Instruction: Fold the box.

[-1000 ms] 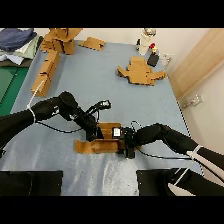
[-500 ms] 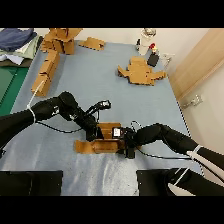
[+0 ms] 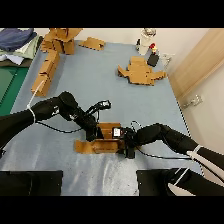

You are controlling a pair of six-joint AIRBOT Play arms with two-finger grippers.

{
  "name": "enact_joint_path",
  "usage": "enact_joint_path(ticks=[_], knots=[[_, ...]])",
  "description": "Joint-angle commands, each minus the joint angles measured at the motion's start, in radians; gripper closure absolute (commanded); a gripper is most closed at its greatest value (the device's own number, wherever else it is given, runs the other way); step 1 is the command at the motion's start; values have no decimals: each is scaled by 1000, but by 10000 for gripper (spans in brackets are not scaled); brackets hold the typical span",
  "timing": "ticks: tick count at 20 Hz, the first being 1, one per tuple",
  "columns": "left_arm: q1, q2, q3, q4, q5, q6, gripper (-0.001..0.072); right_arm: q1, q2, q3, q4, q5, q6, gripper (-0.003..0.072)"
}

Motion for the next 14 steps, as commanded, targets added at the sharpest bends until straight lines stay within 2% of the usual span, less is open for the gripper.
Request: enact_joint_path(ticks=[1, 3, 14], knots=[[0, 0, 0, 0, 95, 100, 696, 0, 0, 0, 0, -8, 0, 182], [0, 0, 0, 0, 135, 99, 696, 0, 0, 0, 0, -10, 0, 183], [0, 0, 0, -3, 130, 83, 696, 0, 0, 0, -1, -10, 0, 182]])
